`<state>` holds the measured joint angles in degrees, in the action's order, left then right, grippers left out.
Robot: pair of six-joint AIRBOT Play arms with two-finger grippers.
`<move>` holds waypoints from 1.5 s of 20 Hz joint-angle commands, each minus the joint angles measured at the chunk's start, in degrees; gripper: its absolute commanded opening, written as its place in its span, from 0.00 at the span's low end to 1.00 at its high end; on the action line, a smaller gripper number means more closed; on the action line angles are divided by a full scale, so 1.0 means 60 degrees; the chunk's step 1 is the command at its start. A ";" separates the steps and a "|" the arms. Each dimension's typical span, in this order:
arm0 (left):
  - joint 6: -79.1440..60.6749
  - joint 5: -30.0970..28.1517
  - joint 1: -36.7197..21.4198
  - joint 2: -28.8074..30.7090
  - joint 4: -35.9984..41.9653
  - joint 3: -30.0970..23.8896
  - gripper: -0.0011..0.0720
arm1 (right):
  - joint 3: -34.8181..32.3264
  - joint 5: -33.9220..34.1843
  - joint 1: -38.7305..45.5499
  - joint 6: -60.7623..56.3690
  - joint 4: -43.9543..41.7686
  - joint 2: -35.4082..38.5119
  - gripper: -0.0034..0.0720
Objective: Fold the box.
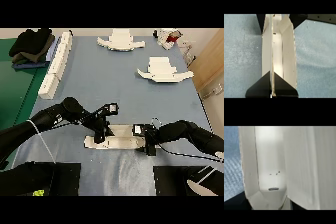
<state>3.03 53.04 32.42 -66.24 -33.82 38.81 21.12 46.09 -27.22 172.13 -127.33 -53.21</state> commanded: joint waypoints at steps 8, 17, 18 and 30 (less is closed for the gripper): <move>0.0000 -0.0004 0.0000 0.0000 -0.0004 0.0000 0.03 | -0.0025 -0.0208 -0.0007 0.0000 -0.0073 -0.0117 0.92; -0.0004 0.0000 0.0000 0.0000 -0.0004 0.0000 0.03 | -0.0044 -0.0175 -0.0007 0.0000 0.0000 -0.0244 0.67; 0.0000 0.0000 0.0000 0.0000 -0.0004 0.0000 0.03 | -0.0044 -0.0175 -0.0007 0.0000 0.0004 -0.0244 0.67; -0.0004 0.0000 0.0000 0.0000 -0.0004 0.0000 0.03 | -0.0040 -0.0175 -0.0007 0.0000 0.0015 -0.0244 0.67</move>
